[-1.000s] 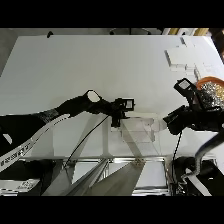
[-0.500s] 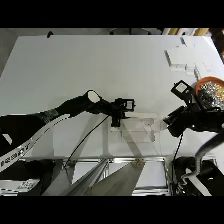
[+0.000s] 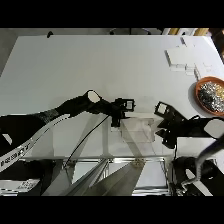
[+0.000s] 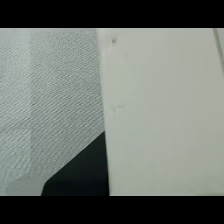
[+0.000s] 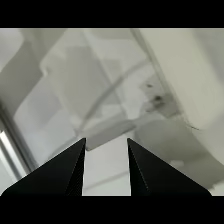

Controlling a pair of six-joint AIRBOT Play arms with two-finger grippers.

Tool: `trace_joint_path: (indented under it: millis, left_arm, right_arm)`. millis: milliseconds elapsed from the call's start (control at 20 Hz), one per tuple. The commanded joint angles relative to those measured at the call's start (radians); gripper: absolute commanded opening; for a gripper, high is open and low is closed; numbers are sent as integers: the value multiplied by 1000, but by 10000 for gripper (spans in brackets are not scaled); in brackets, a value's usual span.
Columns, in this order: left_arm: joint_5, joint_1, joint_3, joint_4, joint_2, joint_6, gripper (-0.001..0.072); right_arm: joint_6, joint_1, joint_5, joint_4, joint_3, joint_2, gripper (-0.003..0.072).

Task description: Fold the box and place the chain.

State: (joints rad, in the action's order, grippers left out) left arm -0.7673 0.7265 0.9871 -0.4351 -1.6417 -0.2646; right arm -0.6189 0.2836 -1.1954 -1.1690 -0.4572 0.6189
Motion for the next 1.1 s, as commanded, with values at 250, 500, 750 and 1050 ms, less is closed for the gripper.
trace_joint_path:
  millis: [250,500,750,1050]
  left_arm:
    - [-8,0,0,0,0,0,10]
    - [-8,0,0,0,0,0,10]
    - [-8,0,0,0,0,0,10]
    - [-8,0,0,0,0,0,10]
  right_arm:
    - [187,172,272,-106,211,-40,680]
    - [186,280,398,-162,326,-152,697]
    - [141,283,507,-277,352,-139,693]
    - [129,283,502,-270,302,-135,690]
